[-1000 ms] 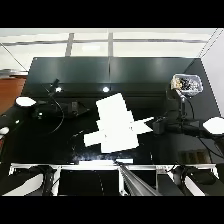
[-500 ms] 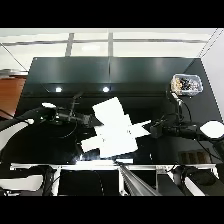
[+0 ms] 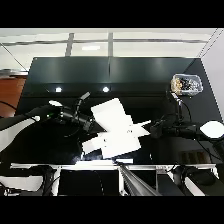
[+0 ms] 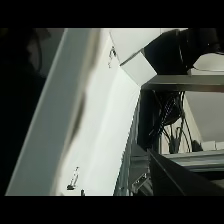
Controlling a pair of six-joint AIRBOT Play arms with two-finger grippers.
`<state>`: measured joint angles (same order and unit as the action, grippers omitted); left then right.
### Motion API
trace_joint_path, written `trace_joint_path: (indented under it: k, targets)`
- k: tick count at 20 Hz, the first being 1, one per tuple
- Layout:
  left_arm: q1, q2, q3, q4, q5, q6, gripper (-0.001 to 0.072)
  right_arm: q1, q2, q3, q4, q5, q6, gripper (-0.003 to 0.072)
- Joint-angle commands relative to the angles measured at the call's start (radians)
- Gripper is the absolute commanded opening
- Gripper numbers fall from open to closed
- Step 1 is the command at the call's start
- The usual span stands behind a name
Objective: Fold the box and place the chain.
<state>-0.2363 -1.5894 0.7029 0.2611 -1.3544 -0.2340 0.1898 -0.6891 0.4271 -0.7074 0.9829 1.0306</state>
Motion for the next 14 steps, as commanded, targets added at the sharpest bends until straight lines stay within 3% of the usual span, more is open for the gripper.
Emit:
trace_joint_path:
  k: [1,2,4,5,6,7,11,13,14]
  targets:
    - [-0.034,-0.002,0.035,0.049,0.015,0.018,0.0647,0.001,0.001,0.0,0.0,0.0,0.002,0.0024]
    - [-0.033,-0.002,0.043,0.055,0.017,0.018,0.0594,0.001,0.001,0.0,0.0,0.0,0.002,0.0024]
    - [-0.033,-0.002,0.057,0.085,0.017,0.018,0.0593,0.001,0.001,0.0,0.0,-0.001,0.002,0.0024]
    - [-0.033,-0.002,0.061,0.103,0.017,0.018,0.0527,0.001,0.001,0.0,0.0,0.0,0.002,0.0024]
    - [-0.032,-0.002,0.063,0.119,0.016,0.018,0.0397,0.001,0.001,0.0,0.0,0.0,0.002,0.0024]
    - [-0.033,-0.002,0.065,0.137,0.015,0.018,0.0349,0.001,0.001,0.0,0.0,0.0,0.001,0.0024]
    - [-0.032,-0.002,0.066,0.184,0.007,0.017,0.0347,0.001,0.001,0.0,0.0,-0.012,0.001,0.0024]
    - [-0.032,-0.002,0.066,0.197,0.007,0.017,0.0264,0.001,0.001,0.0,-0.001,-0.012,0.001,0.0024]
    - [-0.032,-0.002,0.067,0.203,0.007,0.017,0.0264,0.001,0.001,0.0,-0.001,-0.012,0.001,0.0024]
